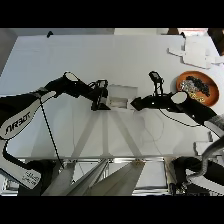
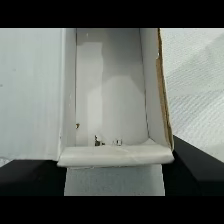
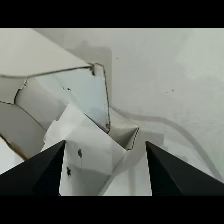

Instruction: Fold the box and place the chain.

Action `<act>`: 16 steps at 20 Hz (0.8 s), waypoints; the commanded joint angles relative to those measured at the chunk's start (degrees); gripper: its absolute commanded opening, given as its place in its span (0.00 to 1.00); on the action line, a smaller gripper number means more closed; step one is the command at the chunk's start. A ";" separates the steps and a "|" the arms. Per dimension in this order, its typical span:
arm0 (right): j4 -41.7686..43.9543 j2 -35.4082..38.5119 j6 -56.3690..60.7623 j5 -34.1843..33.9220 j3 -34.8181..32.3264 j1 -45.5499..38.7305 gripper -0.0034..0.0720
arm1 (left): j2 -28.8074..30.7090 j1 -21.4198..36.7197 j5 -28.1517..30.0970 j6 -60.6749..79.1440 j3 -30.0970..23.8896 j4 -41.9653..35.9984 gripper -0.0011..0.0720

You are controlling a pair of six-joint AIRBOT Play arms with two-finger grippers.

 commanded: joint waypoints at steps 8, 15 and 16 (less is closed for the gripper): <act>-3.87 -0.31 1.53 -0.66 0.04 0.04 0.73 | -0.02 0.02 0.00 0.04 0.02 0.02 0.28; -11.78 -0.31 9.11 0.76 0.37 1.53 0.73 | -0.02 0.02 0.00 0.04 0.02 0.02 0.28; -12.66 -0.33 10.27 0.50 0.70 2.54 0.72 | -0.02 0.02 0.00 0.04 0.02 0.02 0.28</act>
